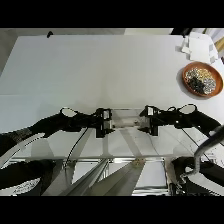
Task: Fold the box and place the chain.
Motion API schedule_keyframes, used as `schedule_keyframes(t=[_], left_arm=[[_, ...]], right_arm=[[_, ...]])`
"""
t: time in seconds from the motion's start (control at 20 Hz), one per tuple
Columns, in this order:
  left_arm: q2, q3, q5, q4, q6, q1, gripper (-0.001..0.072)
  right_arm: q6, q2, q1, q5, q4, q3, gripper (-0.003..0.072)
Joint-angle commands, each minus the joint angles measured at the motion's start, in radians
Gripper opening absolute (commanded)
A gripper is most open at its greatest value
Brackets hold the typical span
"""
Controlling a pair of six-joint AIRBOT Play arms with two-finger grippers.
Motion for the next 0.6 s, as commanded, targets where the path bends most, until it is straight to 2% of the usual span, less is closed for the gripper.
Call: schedule_keyframes(t=[0.0,0.1,0.15,0.25,0.35,0.4,0.55], left_arm=[[0.000,0.001,0.000,0.002,0.001,0.000,0.0069],[0.000,0.001,0.000,0.002,0.001,0.000,0.0069],[0.000,0.001,0.000,0.002,0.001,0.000,0.0069],[0.000,0.001,0.000,0.002,0.001,0.000,0.0069],[0.000,0.001,0.000,0.002,0.001,0.000,0.0069],[0.000,0.001,0.000,0.002,0.001,0.000,0.0069],[0.000,0.001,0.000,0.002,0.001,0.000,0.0069]], right_arm=[[0.149,0.068,-0.060,0.087,-0.095,0.000,0.0697],[0.218,0.114,-0.093,0.159,-0.175,0.000,0.0674],[0.222,0.148,-0.101,0.177,-0.211,0.000,0.0579],[0.251,0.217,-0.103,0.214,-0.180,0.000,0.0411],[0.273,0.275,-0.089,0.262,-0.081,0.000,0.0112],[0.272,0.300,-0.072,0.290,-0.044,0.000,0.0013],[0.273,0.320,0.016,0.274,0.035,0.000,0.0013]])
